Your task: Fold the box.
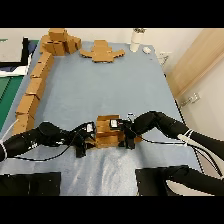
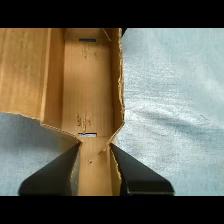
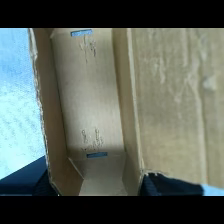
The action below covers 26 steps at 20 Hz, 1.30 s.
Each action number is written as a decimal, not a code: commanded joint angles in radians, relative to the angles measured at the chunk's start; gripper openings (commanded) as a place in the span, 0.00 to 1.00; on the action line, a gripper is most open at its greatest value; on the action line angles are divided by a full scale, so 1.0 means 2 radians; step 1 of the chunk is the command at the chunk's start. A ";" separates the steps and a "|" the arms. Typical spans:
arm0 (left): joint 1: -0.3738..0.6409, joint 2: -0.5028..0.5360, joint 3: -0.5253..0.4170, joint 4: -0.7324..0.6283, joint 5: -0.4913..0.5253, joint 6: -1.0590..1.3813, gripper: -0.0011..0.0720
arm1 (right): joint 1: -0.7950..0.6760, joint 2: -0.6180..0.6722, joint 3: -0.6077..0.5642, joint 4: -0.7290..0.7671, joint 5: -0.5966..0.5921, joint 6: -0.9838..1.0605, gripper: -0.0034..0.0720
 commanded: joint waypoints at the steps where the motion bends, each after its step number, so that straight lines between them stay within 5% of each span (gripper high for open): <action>1: -0.001 -0.003 0.000 -0.025 0.007 0.030 0.24 | 0.000 0.000 0.000 0.000 0.000 0.000 0.83; 11: -0.002 -0.009 0.003 -0.078 0.007 0.086 0.24 | 0.000 0.000 0.000 0.000 0.000 0.000 0.83; 24: 0.029 0.011 -0.005 0.012 -0.006 0.011 0.26 | 0.000 0.000 0.000 0.000 0.000 0.000 0.83; 26: 0.029 0.010 -0.005 0.013 -0.007 0.011 0.59 | 0.000 0.000 0.000 0.000 0.000 0.000 0.83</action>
